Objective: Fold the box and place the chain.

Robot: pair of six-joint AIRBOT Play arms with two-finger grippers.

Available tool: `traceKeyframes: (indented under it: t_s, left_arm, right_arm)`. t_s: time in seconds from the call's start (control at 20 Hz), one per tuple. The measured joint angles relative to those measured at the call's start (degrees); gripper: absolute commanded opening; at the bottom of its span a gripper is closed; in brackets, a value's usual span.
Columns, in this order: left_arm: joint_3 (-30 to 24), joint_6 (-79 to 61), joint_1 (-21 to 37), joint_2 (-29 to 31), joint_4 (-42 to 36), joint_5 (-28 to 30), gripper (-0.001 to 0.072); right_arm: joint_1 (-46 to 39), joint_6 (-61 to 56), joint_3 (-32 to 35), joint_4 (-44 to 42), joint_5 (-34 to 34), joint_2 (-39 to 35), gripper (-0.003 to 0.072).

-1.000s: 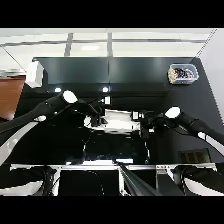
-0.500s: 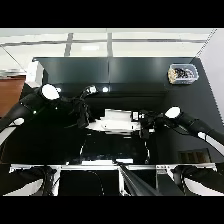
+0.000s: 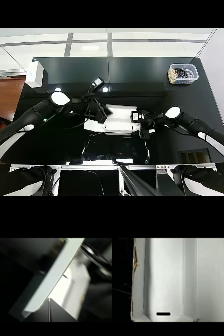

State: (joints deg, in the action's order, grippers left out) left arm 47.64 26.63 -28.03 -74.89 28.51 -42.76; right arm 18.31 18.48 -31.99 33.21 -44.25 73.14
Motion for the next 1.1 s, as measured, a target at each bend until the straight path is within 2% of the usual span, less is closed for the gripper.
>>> traceKeyframes:
  t_s: [0.1,0.25,0.4,0.55,0.65,0.8,0.9,1.1]
  left_arm:
    - [1.6,-0.3,-0.2,-3.0,1.0,3.8,0.0028]
    - [3.7,0.3,-0.3,-8.0,3.2,4.7,0.0027]
    - [4.9,1.6,-0.2,-11.5,4.4,1.9,0.0026]
    - [5.7,1.9,0.2,-12.6,5.7,-0.8,0.0025]
    - [6.2,2.0,1.3,-10.9,6.6,-1.4,0.0025]
    - [6.6,2.3,4.9,-4.9,7.4,-2.1,0.0024]
    - [6.0,3.0,7.5,-0.3,7.6,-4.6,0.0025]
    - [-0.8,0.1,10.3,7.4,8.0,-9.4,0.0027]
  right_arm:
    - [0.0,0.0,0.0,0.0,0.0,0.0,0.0157]
    - [0.0,0.0,0.0,0.0,-0.1,0.0,0.0158]
    - [0.0,0.0,0.0,0.0,-0.1,0.0,0.0157]
    - [0.0,0.0,0.0,0.0,-0.2,0.0,0.0158]
    - [0.0,0.2,0.0,0.0,-0.2,0.0,0.0157]
    - [0.0,0.1,0.0,0.0,-0.2,0.0,0.0157]
    - [0.0,0.0,0.0,0.0,-0.2,0.0,0.0157]
    - [0.0,0.0,0.0,0.0,-0.1,0.0,0.0157]
